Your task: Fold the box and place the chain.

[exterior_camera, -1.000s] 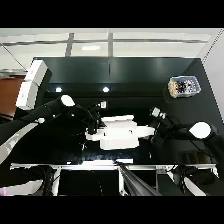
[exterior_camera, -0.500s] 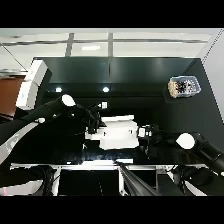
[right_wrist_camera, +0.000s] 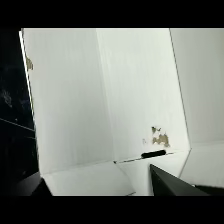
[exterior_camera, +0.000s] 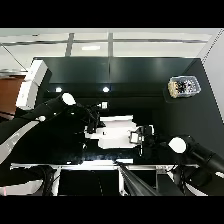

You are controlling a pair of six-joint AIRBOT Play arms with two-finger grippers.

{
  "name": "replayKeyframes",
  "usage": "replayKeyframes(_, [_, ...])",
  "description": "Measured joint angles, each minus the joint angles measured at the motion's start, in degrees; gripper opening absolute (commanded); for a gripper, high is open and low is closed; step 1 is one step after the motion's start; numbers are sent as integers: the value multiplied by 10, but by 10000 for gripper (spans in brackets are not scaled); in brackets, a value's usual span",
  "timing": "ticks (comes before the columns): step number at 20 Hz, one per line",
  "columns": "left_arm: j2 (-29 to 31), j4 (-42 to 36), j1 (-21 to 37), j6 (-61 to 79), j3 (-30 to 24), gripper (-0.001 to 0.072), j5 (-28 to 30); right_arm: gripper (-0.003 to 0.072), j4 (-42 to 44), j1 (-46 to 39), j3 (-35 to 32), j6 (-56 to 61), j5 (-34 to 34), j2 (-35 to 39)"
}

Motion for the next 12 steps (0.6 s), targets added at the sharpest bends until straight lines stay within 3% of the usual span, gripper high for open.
replayKeyframes(5, [0, 2, 0, -1, 0, 26, -13, 696, 14, 16, 21, 14, -33, -10])
replayKeyframes(12, [-1, 4, 0, -3, 2, 25, -21, 696, 14, -8, 60, 26, -8, -11])
